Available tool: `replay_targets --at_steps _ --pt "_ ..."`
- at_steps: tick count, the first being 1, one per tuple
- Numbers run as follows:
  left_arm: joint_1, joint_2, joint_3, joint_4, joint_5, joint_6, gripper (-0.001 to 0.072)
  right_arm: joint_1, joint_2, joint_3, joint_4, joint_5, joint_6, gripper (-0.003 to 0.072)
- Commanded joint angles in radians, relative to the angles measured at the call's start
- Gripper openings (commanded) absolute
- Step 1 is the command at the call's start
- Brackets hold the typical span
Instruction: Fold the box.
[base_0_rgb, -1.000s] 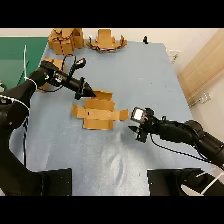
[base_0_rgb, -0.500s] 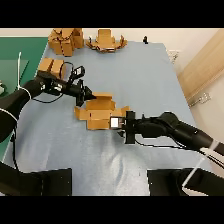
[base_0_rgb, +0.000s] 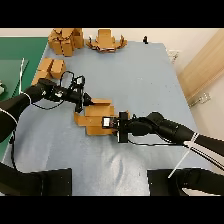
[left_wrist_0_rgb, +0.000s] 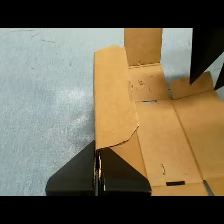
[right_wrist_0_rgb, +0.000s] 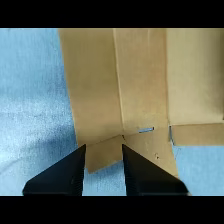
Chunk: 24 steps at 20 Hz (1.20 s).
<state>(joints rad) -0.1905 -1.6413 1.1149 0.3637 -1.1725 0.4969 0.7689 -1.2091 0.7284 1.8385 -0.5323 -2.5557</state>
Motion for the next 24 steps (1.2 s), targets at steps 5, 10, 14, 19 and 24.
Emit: replay_targets --at_steps 5,10,14,19,24 --pt "-0.001 0.000 -0.003 -0.003 0.002 0.008 0.0015 0.092 -0.025 0.001 0.029 -0.040 0.085 0.0349" --pt "-0.001 0.000 -0.003 0.005 -0.028 0.007 0.0017 0.091 -0.097 0.002 -0.317 0.109 0.370 0.0349" --pt "-0.001 0.000 -0.003 0.045 -0.142 0.002 0.0017 0.091 -0.071 0.013 -0.569 0.142 0.580 0.0351" --pt "-0.001 0.003 -0.002 0.061 -0.231 -0.001 0.0018 0.091 -0.030 0.031 -0.575 0.144 0.593 0.0469" --pt "-0.001 0.002 -0.002 0.063 -0.246 -0.023 0.0018 0.090 -0.034 0.031 -0.597 0.143 0.593 0.0597"
